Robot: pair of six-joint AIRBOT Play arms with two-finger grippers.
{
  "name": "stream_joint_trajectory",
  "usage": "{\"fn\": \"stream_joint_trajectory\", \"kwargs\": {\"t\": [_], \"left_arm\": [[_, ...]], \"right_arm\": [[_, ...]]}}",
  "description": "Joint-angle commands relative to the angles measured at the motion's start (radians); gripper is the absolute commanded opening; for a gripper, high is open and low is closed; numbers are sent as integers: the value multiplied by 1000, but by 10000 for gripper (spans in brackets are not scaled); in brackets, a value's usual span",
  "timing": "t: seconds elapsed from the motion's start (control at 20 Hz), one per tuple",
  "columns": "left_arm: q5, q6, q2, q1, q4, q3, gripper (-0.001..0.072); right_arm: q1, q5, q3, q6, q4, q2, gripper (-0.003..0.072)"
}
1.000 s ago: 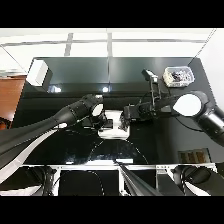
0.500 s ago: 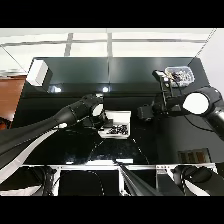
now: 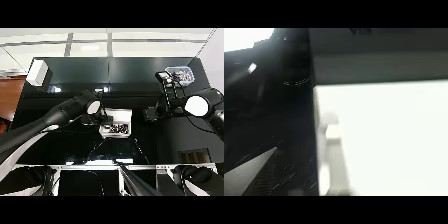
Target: Fold the box and place the chain.
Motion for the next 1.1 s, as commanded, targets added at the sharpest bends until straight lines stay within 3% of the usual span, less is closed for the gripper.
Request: {"fn": "stream_joint_trajectory", "kwargs": {"t": [0.0,0.1,0.2,0.25,0.35,0.45,0.5,0.6,0.75,0.85,1.05], "left_arm": [[-129,71,148,-12,163,-19,636],[-173,69,263,32,324,-115,636],[-158,81,352,169,311,-237,635],[-113,110,381,252,253,-295,634],[33,291,401,434,-8,-408,634],[237,639,391,571,-315,-507,615],[312,826,382,602,-407,-534,615],[375,1192,351,616,-503,-544,616],[386,1669,325,589,-548,-542,623],[386,1899,325,552,-552,-542,714],[410,2244,303,497,-692,-541,714]], "right_arm": [[-1,-2,-2,-11,-21,1,309],[-1,-2,-2,-10,-21,1,309],[-1,-2,-2,-7,-21,1,308],[-1,-2,-2,-6,-21,1,308],[-1,-5,-2,-3,-21,1,309],[-1,-15,-2,-3,-21,1,309],[-1,-25,-2,-3,-21,1,308],[-1,-56,-2,-3,-21,1,308],[-1,-74,-2,-3,-21,0,308],[-1,-73,-2,-3,-23,0,308],[-1,-74,-2,-3,-23,0,308]]}}
